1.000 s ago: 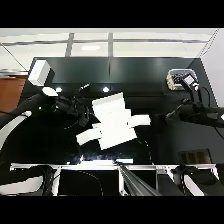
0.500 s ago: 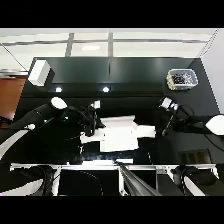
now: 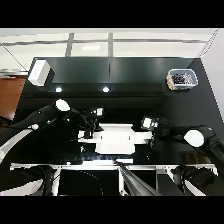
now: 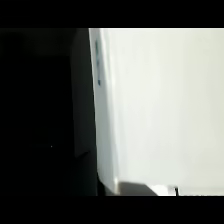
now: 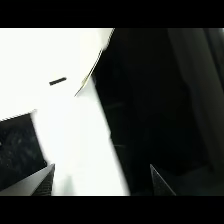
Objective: Fold the box and place the chain.
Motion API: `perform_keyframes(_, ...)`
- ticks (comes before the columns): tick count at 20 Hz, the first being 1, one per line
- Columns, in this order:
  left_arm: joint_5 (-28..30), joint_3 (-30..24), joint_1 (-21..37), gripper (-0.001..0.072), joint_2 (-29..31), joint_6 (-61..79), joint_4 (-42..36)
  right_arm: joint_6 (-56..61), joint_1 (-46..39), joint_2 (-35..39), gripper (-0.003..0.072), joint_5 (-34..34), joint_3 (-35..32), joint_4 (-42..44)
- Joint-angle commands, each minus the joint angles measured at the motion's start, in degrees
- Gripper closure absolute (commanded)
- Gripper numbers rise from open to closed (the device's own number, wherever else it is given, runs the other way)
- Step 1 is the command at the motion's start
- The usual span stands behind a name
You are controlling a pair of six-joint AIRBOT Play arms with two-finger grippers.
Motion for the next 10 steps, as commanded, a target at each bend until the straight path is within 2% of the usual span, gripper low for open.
perform_keyframes(1,-0.2,0.0,0.0,0.0679,-0.6,0.1,2.1,-2.3,4.8,-3.4,0.0003,-5.9,-1.5,1.0)
perform_keyframes(5,0.0,0.0,-0.1,0.0680,-0.5,0.1,2.0,-4.9,8.9,-7.0,0.0003,-4.0,-1.5,5.4)
perform_keyframes(7,0.0,0.0,-0.1,0.0679,-0.5,0.1,2.0,-8.3,10.3,-7.4,0.0003,-2.5,-1.5,8.9)
perform_keyframes(10,-0.1,0.1,-0.1,0.0679,-0.5,0.1,2.0,-9.0,10.7,-7.4,0.0003,-1.4,-1.5,9.8)
